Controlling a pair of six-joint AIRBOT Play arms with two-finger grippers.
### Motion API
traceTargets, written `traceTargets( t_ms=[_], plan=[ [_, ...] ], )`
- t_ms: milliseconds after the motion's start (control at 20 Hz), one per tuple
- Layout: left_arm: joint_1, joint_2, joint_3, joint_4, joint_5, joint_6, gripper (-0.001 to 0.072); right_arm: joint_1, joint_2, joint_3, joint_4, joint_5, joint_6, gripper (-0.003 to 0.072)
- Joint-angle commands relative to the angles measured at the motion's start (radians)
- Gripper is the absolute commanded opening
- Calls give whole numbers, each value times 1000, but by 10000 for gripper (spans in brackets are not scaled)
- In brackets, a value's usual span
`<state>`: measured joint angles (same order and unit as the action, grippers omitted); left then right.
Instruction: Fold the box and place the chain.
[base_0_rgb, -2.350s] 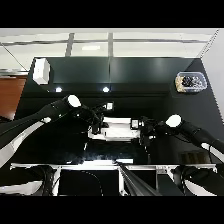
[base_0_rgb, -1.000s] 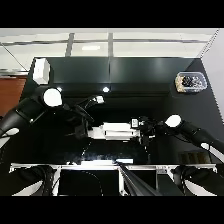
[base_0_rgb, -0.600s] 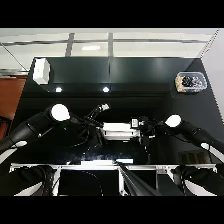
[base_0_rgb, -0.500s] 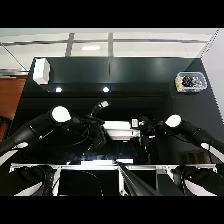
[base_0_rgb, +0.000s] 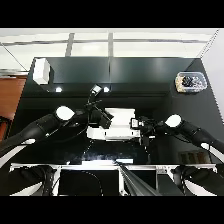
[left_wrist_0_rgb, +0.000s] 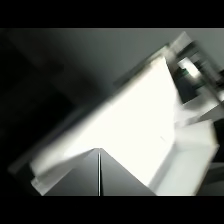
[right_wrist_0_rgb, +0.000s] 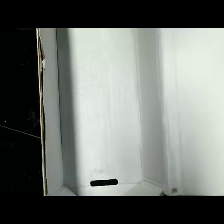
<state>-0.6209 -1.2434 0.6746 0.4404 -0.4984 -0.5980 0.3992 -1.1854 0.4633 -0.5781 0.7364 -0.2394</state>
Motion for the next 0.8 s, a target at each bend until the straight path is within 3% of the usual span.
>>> traceTargets(
  t_ms=[0,200,400,600,750],
  plan=[
    [1,-84,35,130,-45,-28,22,1,0,0,0,0,0,136],
    [-1,-124,97,202,-177,-64,22,1,0,0,0,0,0,136],
    [1,-124,116,220,-229,-58,23,1,0,0,1,0,0,136],
    [34,-97,208,443,-430,-125,23,1,0,0,1,0,0,136],
    [93,18,225,576,-463,-257,23,1,0,0,1,0,0,136]
  ],
)
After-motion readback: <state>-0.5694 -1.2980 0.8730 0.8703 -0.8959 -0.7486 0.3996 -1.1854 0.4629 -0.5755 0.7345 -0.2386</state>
